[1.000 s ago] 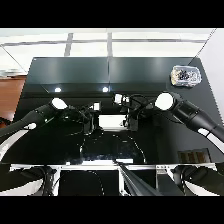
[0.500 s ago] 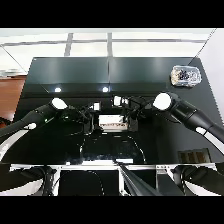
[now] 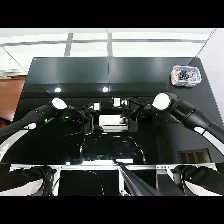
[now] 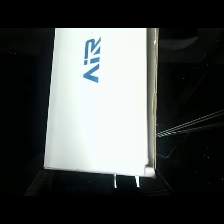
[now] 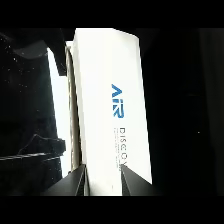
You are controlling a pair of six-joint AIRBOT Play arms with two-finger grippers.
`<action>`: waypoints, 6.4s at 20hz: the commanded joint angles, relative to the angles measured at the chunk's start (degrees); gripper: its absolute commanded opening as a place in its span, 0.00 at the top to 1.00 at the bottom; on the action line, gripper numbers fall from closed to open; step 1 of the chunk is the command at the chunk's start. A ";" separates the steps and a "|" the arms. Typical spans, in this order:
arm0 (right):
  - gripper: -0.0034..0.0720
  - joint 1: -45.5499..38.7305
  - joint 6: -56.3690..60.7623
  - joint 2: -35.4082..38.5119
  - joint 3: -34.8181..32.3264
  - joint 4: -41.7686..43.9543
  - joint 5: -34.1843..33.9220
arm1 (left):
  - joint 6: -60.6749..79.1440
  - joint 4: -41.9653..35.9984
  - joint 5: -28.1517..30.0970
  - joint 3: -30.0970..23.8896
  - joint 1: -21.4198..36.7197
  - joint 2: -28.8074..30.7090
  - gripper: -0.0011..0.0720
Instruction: Fold the box and place the chain.
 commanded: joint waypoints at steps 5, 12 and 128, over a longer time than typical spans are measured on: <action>0.64 0.07 0.00 -0.94 0.00 0.07 1.77 | 0.02 0.00 0.02 0.00 0.00 -0.02 0.43; 0.53 -0.02 2.80 -1.29 0.02 -0.02 2.58 | 0.02 0.00 0.02 0.00 0.00 -0.02 0.43; 0.94 -34.21 54.29 23.85 -6.23 -11.61 10.78 | -66.73 43.47 7.45 32.26 16.61 -2.25 0.47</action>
